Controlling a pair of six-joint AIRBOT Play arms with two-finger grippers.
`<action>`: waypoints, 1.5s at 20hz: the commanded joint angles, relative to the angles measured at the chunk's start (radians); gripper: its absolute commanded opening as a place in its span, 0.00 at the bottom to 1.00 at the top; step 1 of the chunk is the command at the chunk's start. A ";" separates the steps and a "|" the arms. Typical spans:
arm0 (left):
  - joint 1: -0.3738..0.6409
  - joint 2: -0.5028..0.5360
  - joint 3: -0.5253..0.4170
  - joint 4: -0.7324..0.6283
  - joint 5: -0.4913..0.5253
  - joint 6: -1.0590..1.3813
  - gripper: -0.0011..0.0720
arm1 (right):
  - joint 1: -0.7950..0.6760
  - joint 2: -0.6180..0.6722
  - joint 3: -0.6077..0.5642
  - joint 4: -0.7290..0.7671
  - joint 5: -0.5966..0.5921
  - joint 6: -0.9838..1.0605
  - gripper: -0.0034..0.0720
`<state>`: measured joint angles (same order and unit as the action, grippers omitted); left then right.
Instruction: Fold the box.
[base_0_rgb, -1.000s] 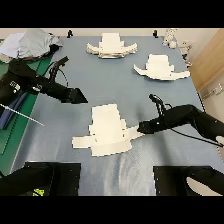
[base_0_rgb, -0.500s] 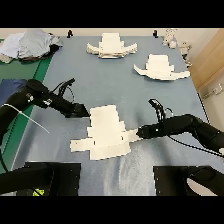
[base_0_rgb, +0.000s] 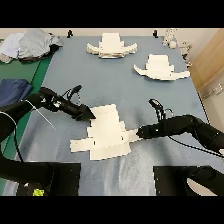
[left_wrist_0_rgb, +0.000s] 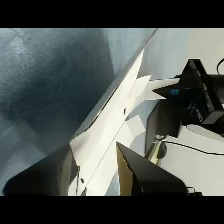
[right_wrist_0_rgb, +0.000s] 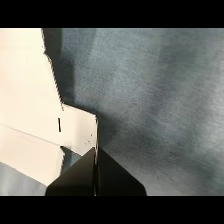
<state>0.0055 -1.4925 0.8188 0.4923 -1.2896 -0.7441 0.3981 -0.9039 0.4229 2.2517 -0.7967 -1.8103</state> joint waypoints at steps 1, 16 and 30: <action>0.000 -0.038 0.005 -0.057 -0.027 0.059 0.58 | 0.001 0.000 0.000 0.001 -0.001 0.000 0.05; -0.072 -0.071 0.017 -0.075 -0.021 0.155 0.23 | 0.001 0.000 0.000 0.000 -0.005 -0.004 0.05; -0.074 -0.071 0.043 0.007 -0.117 0.210 0.08 | 0.001 0.000 0.000 -0.005 -0.005 -0.004 0.05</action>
<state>-0.0692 -1.5627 0.8547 0.4839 -1.3968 -0.5419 0.3988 -0.9039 0.4229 2.2475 -0.8017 -1.8149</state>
